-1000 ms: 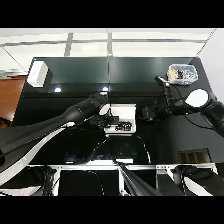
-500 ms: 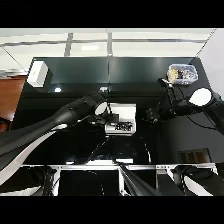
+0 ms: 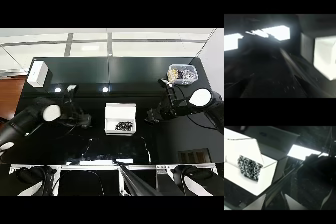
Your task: Fold the box and place the chain.
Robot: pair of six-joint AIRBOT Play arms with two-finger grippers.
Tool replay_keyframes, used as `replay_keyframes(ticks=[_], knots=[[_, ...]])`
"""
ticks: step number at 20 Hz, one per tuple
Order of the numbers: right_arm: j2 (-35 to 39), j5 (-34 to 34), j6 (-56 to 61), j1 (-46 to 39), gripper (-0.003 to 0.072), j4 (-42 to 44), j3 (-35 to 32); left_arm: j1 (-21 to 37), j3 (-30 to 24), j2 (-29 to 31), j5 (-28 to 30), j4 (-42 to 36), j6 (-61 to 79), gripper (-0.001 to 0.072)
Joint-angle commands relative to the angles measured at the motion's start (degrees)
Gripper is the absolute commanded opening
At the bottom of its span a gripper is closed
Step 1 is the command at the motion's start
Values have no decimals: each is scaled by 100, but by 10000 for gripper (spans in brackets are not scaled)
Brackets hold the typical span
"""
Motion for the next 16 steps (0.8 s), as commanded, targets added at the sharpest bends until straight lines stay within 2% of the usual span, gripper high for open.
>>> replay_keyframes(ticks=[1, 2, 3, 7, 11, 13, 16], knots=[[4, -96, 0, -2, 295, -37, 2, 1093, -1150, 310, 422, -4039, 4988, 591], [4, -138, 0, -2, 295, -39, 2, 1134, -1268, 297, 341, -4269, 5947, 679], [4, -164, 0, -2, 295, -37, 2, 1126, -1360, 289, 374, -4286, 6791, 715], [4, -214, 2, -2, 295, -24, 2, 1045, -1419, 280, 597, -4070, 9798, 715], [4, -219, 9, -2, 295, -20, 2, 785, -1379, 162, 1652, -3713, 10942, 715], [4, -223, 68, -2, 295, -17, 2, 785, -1252, -192, 1561, -3646, 11132, 715], [4, -332, 68, -2, 295, -15, 2, 785, -944, -872, 1010, -3764, 11822, 715]])
